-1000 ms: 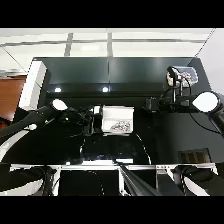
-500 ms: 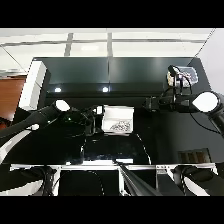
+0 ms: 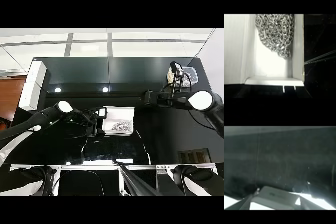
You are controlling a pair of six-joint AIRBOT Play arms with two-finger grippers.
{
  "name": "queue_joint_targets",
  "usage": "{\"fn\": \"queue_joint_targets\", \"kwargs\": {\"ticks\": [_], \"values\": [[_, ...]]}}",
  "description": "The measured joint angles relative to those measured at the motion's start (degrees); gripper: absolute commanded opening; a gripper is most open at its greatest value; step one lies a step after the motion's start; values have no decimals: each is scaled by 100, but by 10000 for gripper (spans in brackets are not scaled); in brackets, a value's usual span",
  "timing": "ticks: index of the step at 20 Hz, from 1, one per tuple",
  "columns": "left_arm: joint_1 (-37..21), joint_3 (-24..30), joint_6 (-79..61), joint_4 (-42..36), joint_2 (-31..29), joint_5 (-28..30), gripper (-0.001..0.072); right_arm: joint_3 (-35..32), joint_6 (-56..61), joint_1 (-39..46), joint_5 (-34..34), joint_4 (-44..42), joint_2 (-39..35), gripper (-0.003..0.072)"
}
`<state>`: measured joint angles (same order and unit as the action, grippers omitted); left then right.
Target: Fold the box and place the chain.
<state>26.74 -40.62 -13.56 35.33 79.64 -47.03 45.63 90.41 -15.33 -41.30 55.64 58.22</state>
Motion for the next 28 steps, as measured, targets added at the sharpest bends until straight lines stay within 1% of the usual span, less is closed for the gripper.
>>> {"fn": "queue_joint_targets", "kwargs": {"ticks": [4, 7, 9, 14, 19, 23, 28], "values": [[11, 0, 4, 9, 0, 13, 397, 0, -155, -214, 313, -151, 492, 714], [15, 0, 22, 13, 0, 24, 398, 31, -671, -544, 267, -240, 669, 714], [17, 0, 22, 15, 0, 35, 398, 136, -1410, -706, 4, -278, 682, 714], [17, 0, 24, 15, 0, 44, 399, 380, -3768, -846, -820, -297, 533, 714], [17, 0, 26, 17, 0, 50, 400, 302, -5534, -876, -1158, -330, 603, 713], [17, 0, 26, 17, 0, 50, 400, 173, -6537, -881, -1370, -625, 658, 713], [17, 0, 28, 17, 0, 52, 400, 129, -7012, -881, -1589, -922, 680, 713]]}}
